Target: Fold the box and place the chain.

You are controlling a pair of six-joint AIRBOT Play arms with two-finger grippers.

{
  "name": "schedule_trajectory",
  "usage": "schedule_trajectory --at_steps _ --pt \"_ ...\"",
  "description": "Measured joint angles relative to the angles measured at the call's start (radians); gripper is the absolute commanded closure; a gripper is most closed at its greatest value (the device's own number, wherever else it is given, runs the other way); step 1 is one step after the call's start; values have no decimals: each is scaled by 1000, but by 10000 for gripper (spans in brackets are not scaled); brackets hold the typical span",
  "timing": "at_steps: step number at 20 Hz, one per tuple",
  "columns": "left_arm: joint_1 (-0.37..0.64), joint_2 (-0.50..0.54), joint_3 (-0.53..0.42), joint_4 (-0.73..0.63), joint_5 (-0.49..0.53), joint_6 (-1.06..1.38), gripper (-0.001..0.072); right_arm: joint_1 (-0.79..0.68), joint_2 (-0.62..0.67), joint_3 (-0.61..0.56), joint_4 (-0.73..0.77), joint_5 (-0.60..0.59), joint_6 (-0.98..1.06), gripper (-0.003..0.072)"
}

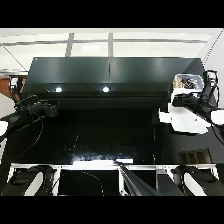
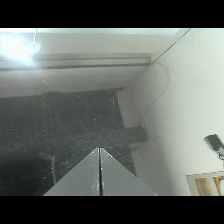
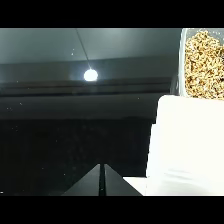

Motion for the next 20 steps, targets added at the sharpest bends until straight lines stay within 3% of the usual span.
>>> schedule_trajectory --at_steps 20 --pt "0 0 0 0 26 0 679 0 0 0 0 0 0 647"
